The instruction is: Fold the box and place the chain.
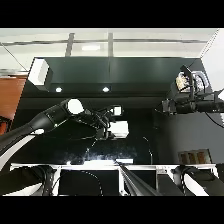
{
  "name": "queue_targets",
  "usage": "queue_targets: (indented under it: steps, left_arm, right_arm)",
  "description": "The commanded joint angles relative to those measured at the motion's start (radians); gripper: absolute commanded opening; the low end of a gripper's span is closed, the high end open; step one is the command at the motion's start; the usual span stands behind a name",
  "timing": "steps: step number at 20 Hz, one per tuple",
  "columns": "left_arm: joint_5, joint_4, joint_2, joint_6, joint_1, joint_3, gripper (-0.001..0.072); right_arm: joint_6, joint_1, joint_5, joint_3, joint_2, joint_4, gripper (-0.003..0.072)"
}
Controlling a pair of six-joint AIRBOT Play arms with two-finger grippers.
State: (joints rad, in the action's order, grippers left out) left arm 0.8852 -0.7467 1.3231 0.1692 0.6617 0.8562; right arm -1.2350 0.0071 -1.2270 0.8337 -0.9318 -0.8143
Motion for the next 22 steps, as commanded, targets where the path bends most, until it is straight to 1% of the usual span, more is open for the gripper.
queue_targets:
  steps: [1, 7, 11, 22]
  left_arm:
    - [-0.018, -0.005, 0.001, 0.004, 0.005, 0.003, 0.0706]
    - [-0.02, -0.007, -0.001, 0.045, 0.003, 0.016, 0.0706]
    - [-0.02, -0.065, 0.0, 0.109, 0.003, 0.016, 0.0705]
    - [-0.017, -0.064, 0.011, 0.116, 0.019, 0.016, 0.0706]
  right_arm:
    - [0.0, 0.0, 0.0, 0.0, 0.0, 0.0, 0.0004]
    - [0.0, 0.0, 0.0, 0.0, 0.0, 0.0, 0.0004]
    - [0.0, 0.0, 0.0, 0.0, 0.0, 0.0, 0.0004]
    - [0.0, 0.0, 0.0, 0.0, 0.0, 0.0, 0.0004]
